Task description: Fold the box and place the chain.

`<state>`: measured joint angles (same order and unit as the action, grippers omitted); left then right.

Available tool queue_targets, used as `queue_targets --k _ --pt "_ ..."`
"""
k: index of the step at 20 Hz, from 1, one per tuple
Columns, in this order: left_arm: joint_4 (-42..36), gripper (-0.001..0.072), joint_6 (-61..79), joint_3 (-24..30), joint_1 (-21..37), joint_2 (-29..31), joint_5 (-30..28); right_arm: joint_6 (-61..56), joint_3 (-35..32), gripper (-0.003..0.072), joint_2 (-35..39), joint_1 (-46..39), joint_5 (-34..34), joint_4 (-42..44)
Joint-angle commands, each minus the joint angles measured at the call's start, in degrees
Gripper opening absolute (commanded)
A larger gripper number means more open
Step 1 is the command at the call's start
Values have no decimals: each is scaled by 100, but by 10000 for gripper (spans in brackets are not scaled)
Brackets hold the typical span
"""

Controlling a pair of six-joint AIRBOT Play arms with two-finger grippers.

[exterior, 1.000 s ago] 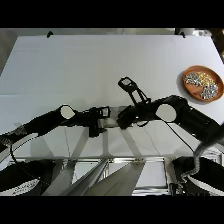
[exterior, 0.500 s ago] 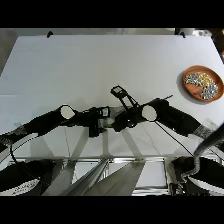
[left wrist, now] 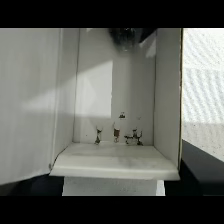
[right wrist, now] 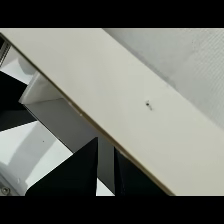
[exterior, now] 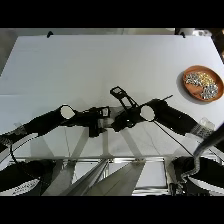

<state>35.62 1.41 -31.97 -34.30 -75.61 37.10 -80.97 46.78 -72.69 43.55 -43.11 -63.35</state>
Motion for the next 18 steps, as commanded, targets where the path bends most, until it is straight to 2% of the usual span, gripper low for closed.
queue_targets --k 1,5,9,13,17,18 --pt "0 207 2 4 0 0 0 0 -2 122 -4 4 61 -2" --pt "0 207 2 4 0 0 0 0 -2 122 160 0 -151 -76" --pt "0 207 2 4 0 0 -2 -326 -2 122 935 -168 -1086 -1047" --pt "0 207 2 4 0 0 0 -433 -2 122 1659 -1038 -1777 -1425" --pt "0 207 2 4 0 0 0 -424 -4 130 1735 -2227 -1985 -1768" --pt "0 207 2 4 0 0 -2 -374 -4 200 1665 -2483 -1941 -1794"
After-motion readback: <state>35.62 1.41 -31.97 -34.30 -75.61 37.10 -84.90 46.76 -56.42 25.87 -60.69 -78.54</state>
